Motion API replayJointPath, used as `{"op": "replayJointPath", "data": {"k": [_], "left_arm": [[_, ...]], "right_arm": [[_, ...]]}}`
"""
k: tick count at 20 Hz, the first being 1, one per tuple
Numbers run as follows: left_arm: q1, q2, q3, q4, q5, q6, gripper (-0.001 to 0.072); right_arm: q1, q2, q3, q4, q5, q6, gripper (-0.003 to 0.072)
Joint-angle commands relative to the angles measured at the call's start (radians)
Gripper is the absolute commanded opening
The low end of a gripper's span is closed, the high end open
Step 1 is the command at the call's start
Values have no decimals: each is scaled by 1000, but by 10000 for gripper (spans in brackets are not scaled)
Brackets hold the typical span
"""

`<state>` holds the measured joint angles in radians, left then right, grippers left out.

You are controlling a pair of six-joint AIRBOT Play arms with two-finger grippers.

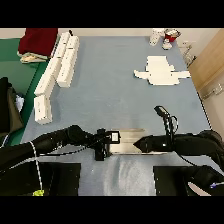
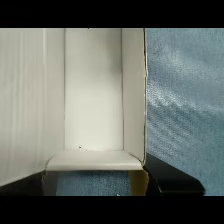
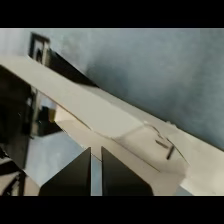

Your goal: Fold the box.

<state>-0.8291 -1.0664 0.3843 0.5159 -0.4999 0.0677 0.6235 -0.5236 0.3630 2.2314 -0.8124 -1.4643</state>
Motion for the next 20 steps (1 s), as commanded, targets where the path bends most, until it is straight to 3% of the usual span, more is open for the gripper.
{"op": "replayJointPath", "data": {"k": [1,12,20], "left_arm": [[0,0,0,0,0,0,523],[0,0,0,0,0,0,523],[0,0,0,0,0,0,523]], "right_arm": [[23,-59,28,74,262,69,69],[-34,-434,35,39,297,69,69],[-34,-378,73,13,285,-10,69]]}}
